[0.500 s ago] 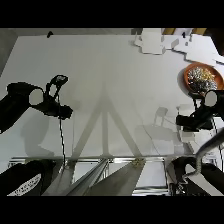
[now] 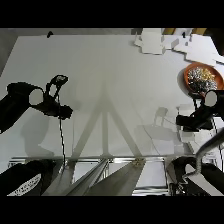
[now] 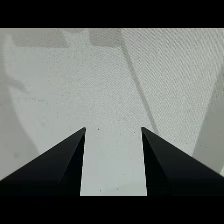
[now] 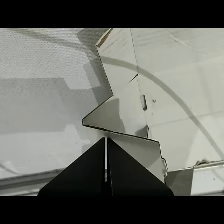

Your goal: Fold the box and place the chain.

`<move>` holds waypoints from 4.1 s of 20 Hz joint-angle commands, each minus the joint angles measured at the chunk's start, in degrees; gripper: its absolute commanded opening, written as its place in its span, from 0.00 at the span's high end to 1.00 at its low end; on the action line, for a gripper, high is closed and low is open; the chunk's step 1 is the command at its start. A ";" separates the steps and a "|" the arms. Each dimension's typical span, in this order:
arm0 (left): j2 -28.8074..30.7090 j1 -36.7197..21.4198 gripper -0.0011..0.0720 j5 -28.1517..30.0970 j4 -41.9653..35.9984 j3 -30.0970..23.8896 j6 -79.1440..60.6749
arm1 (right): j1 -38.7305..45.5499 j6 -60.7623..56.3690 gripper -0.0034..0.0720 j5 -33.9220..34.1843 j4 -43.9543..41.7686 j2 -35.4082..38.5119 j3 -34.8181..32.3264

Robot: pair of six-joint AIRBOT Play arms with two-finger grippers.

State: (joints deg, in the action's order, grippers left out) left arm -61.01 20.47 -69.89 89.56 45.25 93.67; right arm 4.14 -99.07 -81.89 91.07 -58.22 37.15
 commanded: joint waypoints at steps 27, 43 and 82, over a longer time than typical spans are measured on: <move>0.02 -0.02 0.44 0.00 0.00 -0.02 -0.02 | 16.92 11.04 0.73 8.48 25.62 -0.02 6.99; 0.02 -0.02 0.44 0.00 -0.07 -0.02 -0.02 | 33.77 16.87 0.74 17.09 27.63 -13.97 6.97; -24.00 1.29 0.24 2.56 -62.20 12.48 -64.06 | -13.35 19.67 0.93 23.65 -16.50 28.92 -15.91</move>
State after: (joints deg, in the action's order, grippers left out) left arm -75.90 20.93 -58.37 42.41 51.27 46.48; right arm -9.15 -81.25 -58.30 75.40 -29.34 21.26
